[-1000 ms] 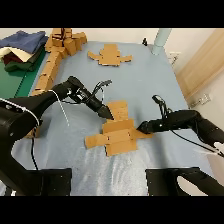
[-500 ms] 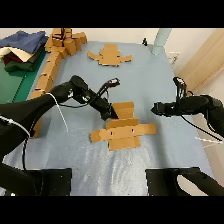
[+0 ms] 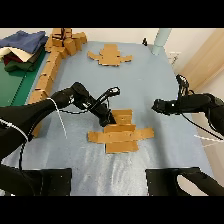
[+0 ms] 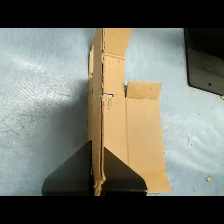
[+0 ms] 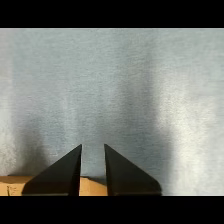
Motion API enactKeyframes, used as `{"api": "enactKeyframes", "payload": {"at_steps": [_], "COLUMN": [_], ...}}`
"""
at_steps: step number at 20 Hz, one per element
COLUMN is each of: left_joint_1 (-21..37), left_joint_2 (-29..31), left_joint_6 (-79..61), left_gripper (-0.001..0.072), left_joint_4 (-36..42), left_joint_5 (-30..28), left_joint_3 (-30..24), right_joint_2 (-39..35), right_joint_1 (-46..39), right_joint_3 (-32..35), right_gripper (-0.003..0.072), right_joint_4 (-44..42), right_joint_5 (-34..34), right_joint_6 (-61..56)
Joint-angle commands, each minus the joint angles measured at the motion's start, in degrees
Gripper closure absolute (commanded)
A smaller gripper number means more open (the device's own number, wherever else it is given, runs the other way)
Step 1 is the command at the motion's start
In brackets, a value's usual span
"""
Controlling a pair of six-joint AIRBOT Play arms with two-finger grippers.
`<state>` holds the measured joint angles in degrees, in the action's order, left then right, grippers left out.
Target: Fold the box.
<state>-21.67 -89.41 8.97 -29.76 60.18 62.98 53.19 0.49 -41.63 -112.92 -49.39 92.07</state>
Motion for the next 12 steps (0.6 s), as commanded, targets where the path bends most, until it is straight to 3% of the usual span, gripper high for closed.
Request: {"api": "enactKeyframes", "payload": {"at_steps": [1, 8, 10, 12], "left_joint_1": [0.0, 0.0, 0.0, 0.0], "left_joint_2": [-0.2, -0.1, -0.1, -0.1], "left_joint_6": [1.0, 3.1, 3.7, 4.1], "left_gripper": [0.0697, 0.0697, 0.0697, 0.0697], "left_joint_4": [-1.6, -2.4, -2.4, -2.4], "left_joint_5": [0.5, 3.4, 3.4, 3.4], "left_joint_3": [-0.3, -0.1, 0.4, 0.7], "right_joint_2": [0.0, 0.0, 0.0, 0.0], "right_joint_1": [0.0, 0.2, 0.9, 2.2], "right_joint_3": [-0.1, -0.1, -0.1, 0.0], "right_gripper": [0.0466, 0.0478, 0.0682, 0.0682], "right_joint_4": [-0.4, -0.4, -0.4, -0.2], "right_joint_5": [0.0, -0.7, -1.7, -1.9], "right_joint_6": [-0.1, 0.1, 0.6, 1.0]}}
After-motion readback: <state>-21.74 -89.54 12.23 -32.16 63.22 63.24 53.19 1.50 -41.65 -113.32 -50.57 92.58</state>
